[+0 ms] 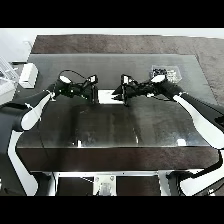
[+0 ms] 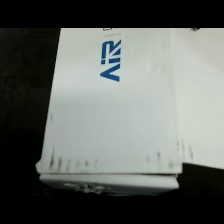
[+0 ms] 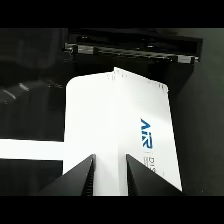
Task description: Fold the box and place the chain.
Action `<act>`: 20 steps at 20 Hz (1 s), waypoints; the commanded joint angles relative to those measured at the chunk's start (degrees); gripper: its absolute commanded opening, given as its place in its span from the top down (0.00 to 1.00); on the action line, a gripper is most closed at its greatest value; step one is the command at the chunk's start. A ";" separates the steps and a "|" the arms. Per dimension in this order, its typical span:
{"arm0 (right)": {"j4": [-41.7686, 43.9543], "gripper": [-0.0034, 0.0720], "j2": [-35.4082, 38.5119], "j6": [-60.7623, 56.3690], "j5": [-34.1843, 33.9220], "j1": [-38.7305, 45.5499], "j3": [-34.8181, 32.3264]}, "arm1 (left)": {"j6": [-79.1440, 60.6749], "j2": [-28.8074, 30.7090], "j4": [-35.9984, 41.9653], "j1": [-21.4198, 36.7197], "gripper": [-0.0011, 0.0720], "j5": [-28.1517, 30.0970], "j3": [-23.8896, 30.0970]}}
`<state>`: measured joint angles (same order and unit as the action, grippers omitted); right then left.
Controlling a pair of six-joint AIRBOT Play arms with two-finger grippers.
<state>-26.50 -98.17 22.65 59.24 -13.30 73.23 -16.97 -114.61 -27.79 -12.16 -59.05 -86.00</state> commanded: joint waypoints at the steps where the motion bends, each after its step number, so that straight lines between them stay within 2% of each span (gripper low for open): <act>1: -4.13 0.59 -0.04 -3.23 3.72 0.79 1.55 | 0.00 -0.02 -0.02 -0.02 0.28 0.04 0.02; 6: -5.25 0.58 -1.11 -4.44 3.58 0.76 2.75 | 0.00 -0.02 -0.02 -0.02 0.27 0.02 0.02; 20: -5.25 0.58 -1.33 -2.62 -2.05 -1.05 2.73 | 0.00 -0.02 -0.02 -0.02 0.28 0.02 0.02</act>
<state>-31.73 -99.48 19.33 58.57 -14.13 75.90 -16.95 -114.63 -27.79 -12.16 -59.05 -86.00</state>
